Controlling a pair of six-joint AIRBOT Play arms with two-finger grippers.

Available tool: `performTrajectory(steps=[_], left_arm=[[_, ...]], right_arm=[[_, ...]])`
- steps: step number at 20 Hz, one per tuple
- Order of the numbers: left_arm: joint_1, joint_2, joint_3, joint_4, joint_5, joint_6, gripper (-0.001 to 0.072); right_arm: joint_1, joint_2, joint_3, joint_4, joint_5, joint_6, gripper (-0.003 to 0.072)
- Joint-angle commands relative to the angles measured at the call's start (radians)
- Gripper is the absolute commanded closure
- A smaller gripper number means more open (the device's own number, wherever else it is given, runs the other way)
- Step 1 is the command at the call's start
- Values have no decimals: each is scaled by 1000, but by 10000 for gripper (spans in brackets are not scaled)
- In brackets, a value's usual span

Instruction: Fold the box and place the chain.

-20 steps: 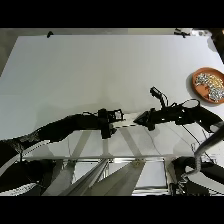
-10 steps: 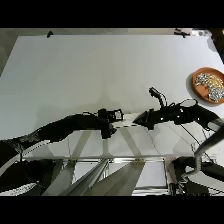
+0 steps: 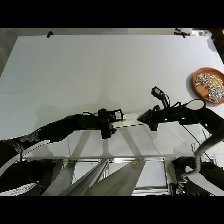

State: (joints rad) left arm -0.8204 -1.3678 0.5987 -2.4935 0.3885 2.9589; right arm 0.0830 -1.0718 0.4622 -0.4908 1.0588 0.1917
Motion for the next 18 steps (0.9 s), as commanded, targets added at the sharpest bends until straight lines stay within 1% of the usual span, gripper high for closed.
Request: performTrajectory(steps=[1, 2, 3, 4, 5, 6, 8, 10, 11, 12, 13, 16, 18], left_arm=[[0, 0, 0, 0, 0, 0, 452], [0, 0, 0, 0, 0, 0, 452], [0, 0, 0, 0, 1, 0, 452], [0, 0, 0, 0, 0, 0, 452], [0, 0, 0, 0, 1, 0, 452], [0, 0, 0, 0, 1, 0, 452], [0, 0, 0, 0, 1, 0, 452], [0, 0, 0, 0, 0, 0, 452], [0, 0, 0, 0, 0, 0, 452], [0, 0, 0, 0, 0, 0, 452], [0, 0, 0, 0, 1, 0, 452], [0, 0, 0, 0, 0, 0, 452], [0, 0, 0, 0, 0, 0, 452]], right_arm=[[1, 151, 1, 16, 35, 68, 673], [1, 197, 4, -3, 48, 107, 673], [1, 246, 13, -55, 69, 181, 673], [1, 289, 23, -128, 86, 278, 672], [1, 329, 31, -232, 84, 425, 673], [1, 364, 31, -347, 68, 579, 673], [1, 410, 31, -669, 29, 875, 674], [1, 413, 31, -990, 1, 1171, 674], [1, 410, 31, -1104, -2, 1306, 674], [1, 407, 31, -1166, 3, 1373, 673], [1, 402, 31, -1173, 16, 1386, 673], [1, 374, 31, -1125, 106, 1381, 673], [1, 358, 31, -1110, 138, 1379, 673]])
